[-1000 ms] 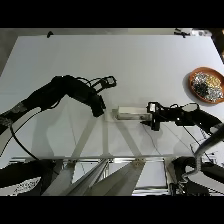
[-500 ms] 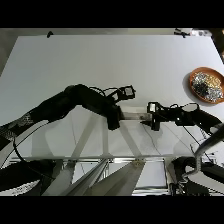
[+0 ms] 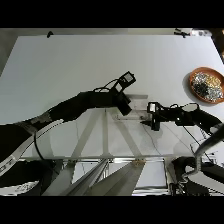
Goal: Fold the box and place the chain.
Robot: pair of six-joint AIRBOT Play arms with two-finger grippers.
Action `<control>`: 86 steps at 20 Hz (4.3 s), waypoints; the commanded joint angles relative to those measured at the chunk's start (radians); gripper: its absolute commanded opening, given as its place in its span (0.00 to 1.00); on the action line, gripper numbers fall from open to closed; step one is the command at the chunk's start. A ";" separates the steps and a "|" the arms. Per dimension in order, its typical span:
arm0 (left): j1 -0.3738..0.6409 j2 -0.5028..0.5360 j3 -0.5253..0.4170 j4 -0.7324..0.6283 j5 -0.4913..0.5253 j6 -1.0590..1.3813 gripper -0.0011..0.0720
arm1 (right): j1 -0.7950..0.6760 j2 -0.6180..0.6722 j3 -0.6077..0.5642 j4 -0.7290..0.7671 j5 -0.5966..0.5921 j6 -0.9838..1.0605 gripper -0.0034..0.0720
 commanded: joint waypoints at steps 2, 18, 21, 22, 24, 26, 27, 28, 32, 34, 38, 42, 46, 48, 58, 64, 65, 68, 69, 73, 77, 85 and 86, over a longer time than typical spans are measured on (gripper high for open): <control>0.000 -0.105 0.000 0.002 0.031 -0.090 0.02 | 0.000 0.000 0.000 0.000 0.000 0.000 0.58; 0.002 0.084 0.001 0.177 0.076 -0.100 0.03 | 0.000 0.000 0.000 0.000 0.000 0.000 0.58; 0.002 0.132 0.001 0.287 0.174 -0.101 0.02 | 0.000 0.000 0.000 0.000 0.000 0.000 0.58; 0.002 0.141 0.000 0.322 0.208 -0.117 0.02 | 0.000 0.000 0.000 0.001 0.000 0.000 0.58; 0.002 0.154 0.000 0.404 0.264 -0.144 0.02 | 0.000 0.000 0.000 0.000 0.000 0.000 0.58; 0.017 0.162 0.000 0.455 0.328 -0.142 0.02 | 0.000 0.000 0.000 0.000 0.001 0.000 0.58; 0.032 0.161 0.000 0.473 0.376 -0.129 0.02 | 0.000 0.000 0.000 0.000 0.000 0.000 0.58; 0.046 0.161 0.000 0.493 0.433 -0.099 0.02 | 0.000 0.000 0.000 0.000 0.001 0.000 0.58; 0.074 0.157 0.000 0.560 0.601 -0.042 0.02 | 0.000 0.000 0.000 0.000 0.000 0.000 0.58; 0.076 0.146 -0.001 0.558 0.594 -0.027 0.28 | 0.000 0.000 0.000 0.000 0.000 0.000 0.58; 0.069 0.087 -0.002 0.507 0.594 0.042 0.33 | 0.000 0.000 0.000 0.000 0.000 0.000 0.58; 0.053 0.034 -0.002 0.513 0.552 0.089 0.55 | 0.000 0.000 0.000 0.000 0.001 0.000 0.58; 0.053 0.029 -0.002 0.515 0.484 0.089 0.56 | 0.000 0.000 0.000 0.000 0.001 0.000 0.58; 0.053 0.029 -0.002 0.514 0.484 0.099 0.56 | 0.000 0.000 0.000 0.000 0.000 0.000 0.58; -0.032 0.028 -0.002 0.510 0.437 0.222 0.46 | 0.000 0.000 0.000 0.000 0.001 0.000 0.58; -0.033 0.028 -0.002 0.506 0.450 0.218 0.42 | 0.000 0.000 0.000 0.000 0.001 0.000 0.58; -0.033 0.028 -0.002 0.506 0.446 0.216 0.27 | 0.000 0.000 0.000 0.000 0.001 0.000 0.58; -0.033 0.028 -0.002 0.507 0.418 0.214 0.12 | 0.000 0.000 0.000 0.000 0.001 0.000 0.58; -0.033 0.028 -0.002 0.507 0.405 0.214 0.10 | 0.000 0.000 0.000 0.000 0.001 0.000 0.58; -0.033 0.028 -0.002 0.504 0.370 0.214 0.10 | 0.000 0.000 0.000 0.000 0.001 0.000 0.58; -0.032 0.028 -0.002 0.517 0.409 0.214 0.13 | 0.000 0.000 0.000 0.000 0.001 0.000 0.58; -0.031 0.028 -0.002 0.577 0.407 0.188 0.26 | 0.000 0.000 0.000 0.000 0.001 0.000 0.58; -0.031 0.028 -0.002 0.569 0.384 0.188 0.26 | 0.000 0.000 0.000 0.000 0.001 0.000 0.58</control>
